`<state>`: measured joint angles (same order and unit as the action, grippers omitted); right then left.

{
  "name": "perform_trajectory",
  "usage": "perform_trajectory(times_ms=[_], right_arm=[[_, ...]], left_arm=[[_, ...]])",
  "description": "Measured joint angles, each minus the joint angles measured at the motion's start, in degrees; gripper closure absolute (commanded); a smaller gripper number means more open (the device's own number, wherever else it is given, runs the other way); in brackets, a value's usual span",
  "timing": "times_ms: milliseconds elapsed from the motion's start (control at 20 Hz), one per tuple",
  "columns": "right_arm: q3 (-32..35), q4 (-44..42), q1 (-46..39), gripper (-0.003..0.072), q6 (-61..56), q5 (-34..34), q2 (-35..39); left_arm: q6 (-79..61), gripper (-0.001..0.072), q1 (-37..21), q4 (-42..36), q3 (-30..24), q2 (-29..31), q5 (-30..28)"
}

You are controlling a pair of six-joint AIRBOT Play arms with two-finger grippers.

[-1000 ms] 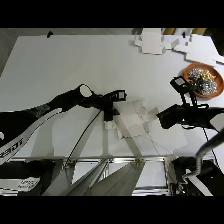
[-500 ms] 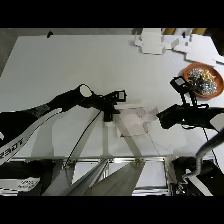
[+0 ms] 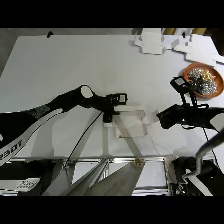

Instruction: Fold the box and place the chain.

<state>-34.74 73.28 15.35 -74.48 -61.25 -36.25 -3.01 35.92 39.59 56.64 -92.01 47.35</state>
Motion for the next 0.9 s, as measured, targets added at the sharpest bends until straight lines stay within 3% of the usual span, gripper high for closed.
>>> perform_trajectory(times_ms=[900], right_arm=[[0.00,0.00,0.00,0.0434,0.00,0.04,0.00]], left_arm=[[1.73,0.0698,0.00,5.20,0.02,1.38,0.11]])
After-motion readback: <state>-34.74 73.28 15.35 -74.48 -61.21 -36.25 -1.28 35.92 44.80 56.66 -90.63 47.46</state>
